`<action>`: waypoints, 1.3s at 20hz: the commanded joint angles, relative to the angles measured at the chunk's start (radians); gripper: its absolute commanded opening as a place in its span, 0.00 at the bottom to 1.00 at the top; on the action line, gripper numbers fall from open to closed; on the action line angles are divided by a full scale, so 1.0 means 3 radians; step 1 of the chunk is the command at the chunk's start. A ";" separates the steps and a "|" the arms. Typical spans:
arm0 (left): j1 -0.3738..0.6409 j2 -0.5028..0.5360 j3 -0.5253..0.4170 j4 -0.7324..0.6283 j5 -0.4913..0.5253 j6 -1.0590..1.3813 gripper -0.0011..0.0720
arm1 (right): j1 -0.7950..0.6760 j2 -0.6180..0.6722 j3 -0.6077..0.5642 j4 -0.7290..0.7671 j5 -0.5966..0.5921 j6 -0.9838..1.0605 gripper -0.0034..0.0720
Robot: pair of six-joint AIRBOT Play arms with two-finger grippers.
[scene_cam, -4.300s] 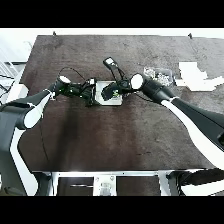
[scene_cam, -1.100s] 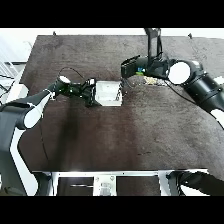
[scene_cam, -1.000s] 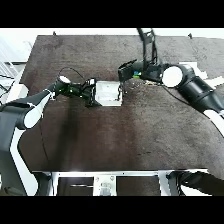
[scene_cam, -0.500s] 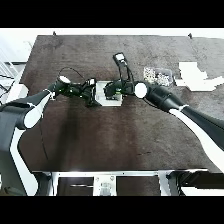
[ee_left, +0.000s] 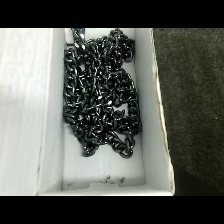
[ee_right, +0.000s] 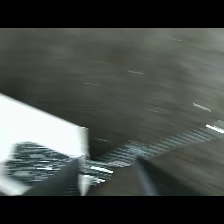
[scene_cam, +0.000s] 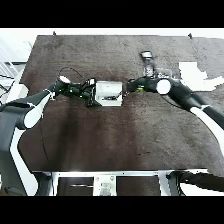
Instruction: Fold the box and place the chain.
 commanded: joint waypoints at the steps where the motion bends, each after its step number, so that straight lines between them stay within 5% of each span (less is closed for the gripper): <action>1: 0.0000 -0.0003 0.0000 0.0001 0.0003 0.0001 0.67 | -0.0566 0.0056 -0.0249 0.0015 -0.0168 0.0318 0.81; 5: 0.0000 -0.0003 0.0000 0.0001 0.0003 0.0001 0.67 | -0.0673 -0.0390 -0.0196 0.0366 -0.0730 0.0346 0.81; 16: 0.0000 -0.0003 0.0000 0.0001 0.0004 0.0001 0.67 | -0.0507 -0.1644 0.0833 0.0627 -0.0769 0.0347 0.81; 17: 0.0000 -0.0003 0.0000 0.0001 0.0004 0.0001 0.67 | -0.0507 -0.1684 0.0881 0.0624 -0.0801 0.0346 0.64; 18: 0.0000 -0.0003 0.0000 0.0001 0.0004 0.0001 0.66 | -0.0507 -0.1701 0.0908 0.0622 -0.0827 0.0343 0.35; 19: 0.0000 -0.0003 0.0000 0.0001 0.0004 0.0001 0.67 | -0.0511 -0.1703 0.0913 0.0621 -0.0877 0.0341 0.21; 20: 0.0000 -0.0003 0.0000 0.0001 0.0004 0.0001 0.67 | -0.0516 -0.1701 0.0913 0.0610 -0.0935 0.0314 0.20; 21: 0.0000 -0.0003 0.0000 0.0001 0.0004 0.0001 0.67 | -0.0521 -0.1691 0.0913 0.0612 -0.0935 0.0309 0.06; 26: 0.0000 -0.0003 0.0000 0.0001 0.0003 0.0001 0.67 | -0.0315 -0.0952 0.0912 0.0579 -0.0463 -0.0125 0.05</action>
